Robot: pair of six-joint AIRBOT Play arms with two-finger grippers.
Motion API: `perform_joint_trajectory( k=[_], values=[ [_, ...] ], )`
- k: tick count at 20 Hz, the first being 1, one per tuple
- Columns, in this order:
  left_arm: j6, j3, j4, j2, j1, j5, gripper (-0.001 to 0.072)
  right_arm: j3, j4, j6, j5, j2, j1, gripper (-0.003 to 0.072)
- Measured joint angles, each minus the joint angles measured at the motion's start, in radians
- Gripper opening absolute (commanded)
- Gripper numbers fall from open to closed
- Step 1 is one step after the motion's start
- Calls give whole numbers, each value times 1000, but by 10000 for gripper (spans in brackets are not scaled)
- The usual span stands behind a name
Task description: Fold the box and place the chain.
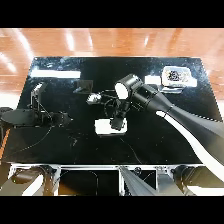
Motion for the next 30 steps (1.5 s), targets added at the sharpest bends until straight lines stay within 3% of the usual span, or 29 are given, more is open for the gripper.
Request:
perform_joint_trajectory(
  k=[14,24,25,26,27,30],
  values=[
    [0,0,0,0,0,-5,447,0,-3,3,-74,0,5,481],
    [0,0,0,0,0,-6,448,0,0,-137,-93,-4,5,480],
    [0,0,0,0,0,-6,447,0,0,-143,-93,-6,5,426],
    [0,0,0,0,0,-6,447,0,0,-147,-93,-7,5,240],
    [0,0,0,0,0,-6,448,0,2,-150,-95,-8,5,206],
    [0,0,0,0,0,-6,447,0,1,-154,-101,-10,5,206]
  ],
)
